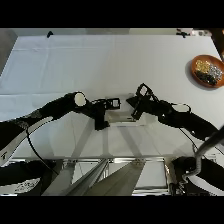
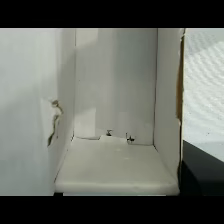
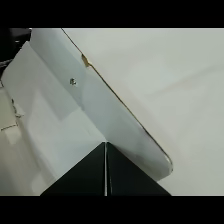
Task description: Fold the box and place the chain.
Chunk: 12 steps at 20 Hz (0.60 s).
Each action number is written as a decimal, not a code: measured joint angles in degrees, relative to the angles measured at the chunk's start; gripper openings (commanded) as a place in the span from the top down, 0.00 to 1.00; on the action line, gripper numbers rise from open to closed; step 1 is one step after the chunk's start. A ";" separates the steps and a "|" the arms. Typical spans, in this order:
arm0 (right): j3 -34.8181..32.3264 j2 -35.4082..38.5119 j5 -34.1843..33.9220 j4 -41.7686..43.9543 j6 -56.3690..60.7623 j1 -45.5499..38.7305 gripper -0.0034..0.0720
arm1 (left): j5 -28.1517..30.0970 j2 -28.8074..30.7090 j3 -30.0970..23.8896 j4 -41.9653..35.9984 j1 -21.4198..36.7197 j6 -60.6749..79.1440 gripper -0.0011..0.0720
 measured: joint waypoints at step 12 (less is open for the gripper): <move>0.02 16.57 21.97 -56.96 44.22 0.00 0.94 | -0.76 0.63 -0.04 0.46 0.00 -0.31 0.54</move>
